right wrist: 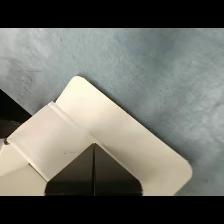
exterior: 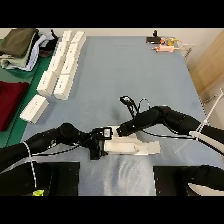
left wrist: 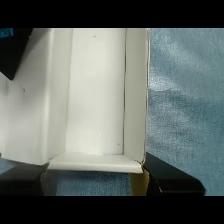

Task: Fold the box.

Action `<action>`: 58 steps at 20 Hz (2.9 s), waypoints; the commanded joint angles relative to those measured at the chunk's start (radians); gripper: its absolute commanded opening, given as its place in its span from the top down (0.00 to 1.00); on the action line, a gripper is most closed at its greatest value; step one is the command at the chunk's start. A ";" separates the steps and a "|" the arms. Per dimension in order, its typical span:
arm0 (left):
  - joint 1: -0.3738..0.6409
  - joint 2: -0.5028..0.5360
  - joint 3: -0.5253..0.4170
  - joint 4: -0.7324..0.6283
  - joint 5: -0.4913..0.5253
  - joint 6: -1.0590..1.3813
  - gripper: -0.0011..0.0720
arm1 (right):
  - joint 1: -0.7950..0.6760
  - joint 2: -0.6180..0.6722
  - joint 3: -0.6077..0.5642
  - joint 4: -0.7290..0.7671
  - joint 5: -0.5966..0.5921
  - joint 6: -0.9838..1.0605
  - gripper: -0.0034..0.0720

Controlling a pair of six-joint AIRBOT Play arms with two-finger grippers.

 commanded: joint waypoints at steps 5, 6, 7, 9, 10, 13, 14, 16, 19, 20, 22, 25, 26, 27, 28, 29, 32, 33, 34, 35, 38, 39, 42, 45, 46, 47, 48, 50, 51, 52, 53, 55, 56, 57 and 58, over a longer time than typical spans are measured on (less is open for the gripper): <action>0.000 0.001 0.000 0.001 0.000 0.001 0.27 | 0.018 -0.016 0.002 -0.006 0.003 -0.015 0.95; 0.000 0.001 0.000 0.001 0.000 0.001 0.27 | 0.018 -0.014 0.002 -0.006 0.003 -0.015 0.95; 0.000 0.001 0.000 0.001 0.000 0.002 0.27 | 0.018 -0.012 0.006 -0.010 0.001 -0.015 0.95; 0.000 0.001 0.000 0.001 0.000 0.002 0.27 | 0.015 0.003 0.032 -0.034 -0.026 -0.014 0.95; 0.000 0.001 0.000 0.001 0.000 0.001 0.27 | 0.015 0.018 0.055 -0.059 -0.059 -0.014 0.95; 0.000 0.001 0.000 0.001 0.000 0.002 0.27 | 0.015 0.091 0.129 -0.180 -0.188 -0.005 0.95; 0.000 0.001 0.000 0.001 0.000 0.001 0.27 | 0.015 0.125 0.140 -0.233 -0.216 0.018 0.95; 0.000 0.001 0.000 0.001 0.000 0.001 0.27 | 0.015 0.202 0.140 -0.352 -0.263 0.080 0.95; 0.000 0.001 0.000 0.001 0.000 0.001 0.27 | 0.016 0.324 0.089 -0.428 -0.316 0.105 0.95; 0.000 0.001 0.000 0.001 0.000 0.001 0.27 | 0.016 0.367 0.054 -0.425 -0.319 0.100 0.95; 0.000 0.001 0.000 0.001 0.000 0.001 0.27 | 0.027 0.464 -0.031 -0.401 -0.330 -0.023 0.95; 0.000 0.001 0.000 0.001 0.000 0.001 0.27 | 0.030 0.605 -0.140 -0.394 -0.376 -0.138 0.95; 0.000 0.001 0.000 0.001 0.000 0.001 0.27 | 0.030 0.634 -0.166 -0.414 -0.388 -0.145 0.83; 0.000 0.001 0.000 0.001 0.000 0.001 0.27 | 0.030 0.652 -0.191 -0.444 -0.393 -0.146 0.54; 0.000 0.001 0.000 0.001 0.000 0.001 0.27 | 0.030 0.657 -0.211 -0.475 -0.390 -0.154 0.37; 0.000 0.001 0.000 0.001 0.000 0.002 0.27 | 0.030 0.656 -0.228 -0.505 -0.390 -0.199 0.27; 0.000 0.001 0.000 0.001 0.000 0.002 0.27 | 0.030 0.618 -0.246 -0.526 -0.353 -0.311 0.26; 0.000 0.001 0.000 0.001 0.000 0.002 0.27 | 0.030 0.600 -0.246 -0.526 -0.332 -0.341 0.26; 0.000 0.001 0.000 0.001 0.000 0.001 0.27 | 0.030 0.578 -0.246 -0.526 -0.309 -0.365 0.26; 0.000 0.001 0.000 0.001 0.000 0.001 0.27 | 0.030 0.559 -0.246 -0.526 -0.291 -0.375 0.26; 0.000 0.001 0.000 0.001 0.000 0.002 0.27 | 0.030 0.508 -0.246 -0.526 -0.264 -0.374 0.26; 0.000 0.001 0.000 0.001 0.000 0.002 0.27 | 0.030 0.499 -0.246 -0.526 -0.262 -0.373 0.27; 0.000 0.001 0.000 0.001 0.000 0.001 0.27 | 0.030 0.494 -0.245 -0.531 -0.243 -0.374 0.27; 0.000 0.001 0.000 0.001 0.000 0.001 0.27 | 0.029 0.494 -0.244 -0.530 -0.221 -0.373 0.27; 0.000 0.001 0.000 0.001 0.000 0.001 0.27 | 0.029 0.494 -0.244 -0.530 -0.221 -0.374 0.27; 0.000 0.001 0.000 0.001 0.000 0.002 0.27 | 0.029 0.494 -0.244 -0.530 -0.221 -0.374 0.27; 0.000 0.001 0.000 0.001 0.000 0.002 0.27 | 0.029 0.494 -0.244 -0.530 -0.221 -0.373 0.27; 0.000 0.001 0.000 0.001 0.000 0.001 0.27 | 0.029 0.494 -0.244 -0.530 -0.221 -0.374 0.27; 0.000 0.001 0.000 0.001 0.000 0.001 0.27 | 0.029 0.494 -0.244 -0.530 -0.221 -0.374 0.27; 0.000 0.001 0.000 0.001 0.000 0.001 0.27 | 0.029 0.494 -0.244 -0.530 -0.221 -0.374 0.27; 0.000 0.001 0.000 0.001 0.000 0.001 0.27 | 0.029 0.494 -0.244 -0.530 -0.221 -0.374 0.27; 0.000 0.001 0.000 0.001 0.000 0.001 0.27 | 0.029 0.494 -0.244 -0.530 -0.220 -0.374 0.27; 0.000 0.001 0.000 0.001 0.000 0.001 0.27 | 0.029 0.494 -0.244 -0.530 -0.220 -0.374 0.27; 0.000 0.001 0.000 0.001 0.000 0.001 0.27 | 0.029 0.494 -0.244 -0.530 -0.217 -0.374 0.27; 0.000 0.001 0.000 0.001 0.000 0.001 0.27 | 0.029 0.494 -0.244 -0.530 -0.214 -0.374 0.27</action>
